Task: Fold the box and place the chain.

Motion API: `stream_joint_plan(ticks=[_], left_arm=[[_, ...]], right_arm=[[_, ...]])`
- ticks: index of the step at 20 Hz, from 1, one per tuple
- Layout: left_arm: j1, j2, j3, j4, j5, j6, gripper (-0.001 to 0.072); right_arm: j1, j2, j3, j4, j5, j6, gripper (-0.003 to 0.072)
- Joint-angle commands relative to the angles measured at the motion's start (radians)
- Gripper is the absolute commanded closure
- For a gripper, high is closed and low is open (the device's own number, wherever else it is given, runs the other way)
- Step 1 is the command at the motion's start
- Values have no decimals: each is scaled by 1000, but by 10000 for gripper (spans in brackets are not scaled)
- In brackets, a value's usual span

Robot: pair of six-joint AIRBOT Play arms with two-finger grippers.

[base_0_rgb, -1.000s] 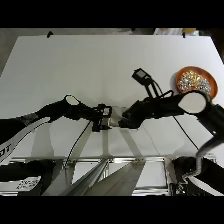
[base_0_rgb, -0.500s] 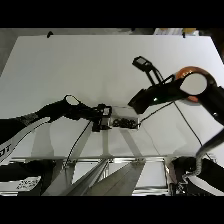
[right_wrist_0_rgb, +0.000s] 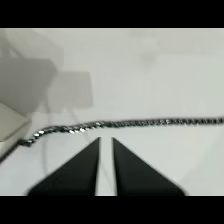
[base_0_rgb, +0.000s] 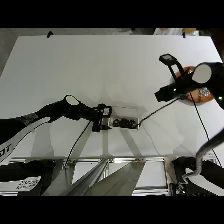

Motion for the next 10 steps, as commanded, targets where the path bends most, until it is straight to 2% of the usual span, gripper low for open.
stream_joint_plan(ticks=[1, 5, 8, 10], left_arm=[[0, 1, 1, 0, 0, 0, 457], [0, 1, 1, 0, 0, 0, 457], [0, 1, 1, 0, 0, 0, 457], [0, 0, 1, 0, 0, 0, 457]], right_arm=[[-20, -52, -106, -81, -49, 134, 312], [-20, -77, -198, -79, -151, 160, 314], [-20, -108, -205, -78, -199, 164, 319], [-20, -125, -205, -70, -232, 164, 355]])
